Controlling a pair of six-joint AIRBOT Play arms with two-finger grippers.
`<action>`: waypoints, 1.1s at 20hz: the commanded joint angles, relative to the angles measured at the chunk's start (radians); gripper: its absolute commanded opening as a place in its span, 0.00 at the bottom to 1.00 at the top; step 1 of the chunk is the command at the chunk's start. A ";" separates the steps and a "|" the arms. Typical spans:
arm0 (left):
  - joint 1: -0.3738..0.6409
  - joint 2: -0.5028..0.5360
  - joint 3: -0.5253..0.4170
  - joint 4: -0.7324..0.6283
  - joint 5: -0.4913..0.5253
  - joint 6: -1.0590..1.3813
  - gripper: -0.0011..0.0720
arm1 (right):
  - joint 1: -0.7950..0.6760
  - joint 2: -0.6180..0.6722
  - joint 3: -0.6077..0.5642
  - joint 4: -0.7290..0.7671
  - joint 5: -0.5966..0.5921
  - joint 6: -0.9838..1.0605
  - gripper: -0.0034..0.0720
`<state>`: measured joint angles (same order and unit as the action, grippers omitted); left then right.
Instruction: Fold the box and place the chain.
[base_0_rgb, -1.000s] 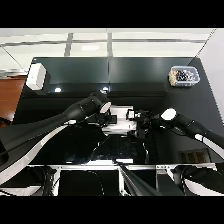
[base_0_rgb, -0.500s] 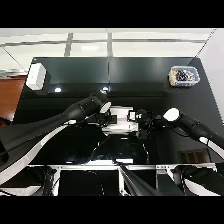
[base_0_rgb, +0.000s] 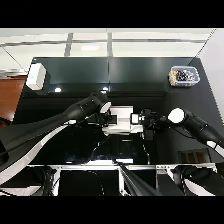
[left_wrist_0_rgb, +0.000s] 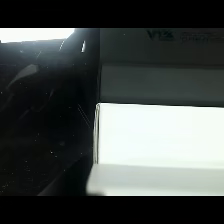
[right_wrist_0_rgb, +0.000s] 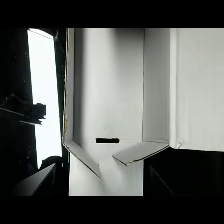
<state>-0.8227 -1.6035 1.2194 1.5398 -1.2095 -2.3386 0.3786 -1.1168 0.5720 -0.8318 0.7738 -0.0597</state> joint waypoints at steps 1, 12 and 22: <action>0.001 -0.001 0.001 -0.008 0.002 0.001 0.05 | 0.000 0.001 0.001 -0.002 -0.031 -0.029 0.98; 0.002 -0.001 0.001 -0.007 0.004 0.001 0.05 | 0.008 -0.062 -0.002 0.309 -0.048 0.045 0.36; 0.002 -0.001 0.001 -0.008 0.001 0.001 0.05 | 0.014 -0.105 -0.002 0.322 -0.060 0.084 0.55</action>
